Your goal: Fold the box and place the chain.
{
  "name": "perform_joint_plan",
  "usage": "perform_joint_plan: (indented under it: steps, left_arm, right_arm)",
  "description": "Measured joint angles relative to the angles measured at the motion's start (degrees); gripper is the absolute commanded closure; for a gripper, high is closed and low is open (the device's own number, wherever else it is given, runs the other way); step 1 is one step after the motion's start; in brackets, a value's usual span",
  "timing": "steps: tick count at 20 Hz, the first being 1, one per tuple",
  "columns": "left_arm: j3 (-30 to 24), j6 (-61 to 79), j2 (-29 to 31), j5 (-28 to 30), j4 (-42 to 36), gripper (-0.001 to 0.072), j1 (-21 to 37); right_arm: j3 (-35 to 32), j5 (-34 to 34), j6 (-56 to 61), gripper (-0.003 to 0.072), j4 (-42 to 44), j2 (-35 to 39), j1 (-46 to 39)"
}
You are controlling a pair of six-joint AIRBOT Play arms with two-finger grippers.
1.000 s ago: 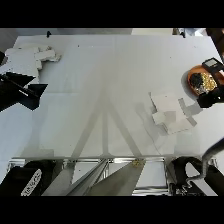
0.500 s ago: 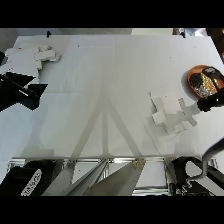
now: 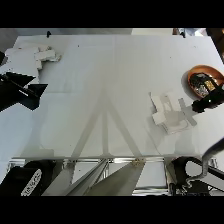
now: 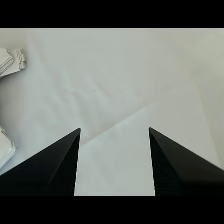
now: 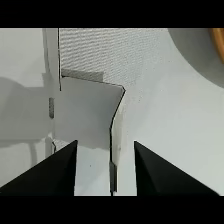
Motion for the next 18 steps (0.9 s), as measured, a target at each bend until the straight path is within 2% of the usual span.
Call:
perform_joint_plan:
  steps: [1, 3, 8, 11, 13, 18]
  left_arm:
    - [0.0, 0.0, 0.0, 0.0, 0.0, 0.0251, 0.0]
    - [0.0, 0.0, 0.0, 0.0, 0.0, 0.0251, 0.0]
    - [0.0, 0.0, 0.0, 0.0, 0.0, 0.0251, 0.0]
    - [0.0, 0.0, 0.0, 0.0, 0.0, 0.0251, 0.0]
    - [0.0, 0.0, 0.0, 0.0, 0.0, 0.0251, 0.0]
    - [0.0, 0.0, 0.0, 0.0, 0.0, 0.0251, 0.0]
  right_arm:
    - [0.0, -0.6, 0.0, 0.0540, 0.0, -0.8, 0.0]
    - [0.0, -1.8, 0.0, 0.0674, 0.0, -1.9, 0.0]
    - [0.0, -2.8, -0.2, 0.0681, 0.1, -2.9, 0.0]
    - [0.1, -2.5, -0.8, 0.0681, 2.9, -2.8, 0.0]
    - [0.2, -2.0, -2.8, 0.0681, 8.0, -2.7, 0.0]
    - [0.3, -0.6, -9.3, 0.0681, 28.5, -2.6, 0.0]
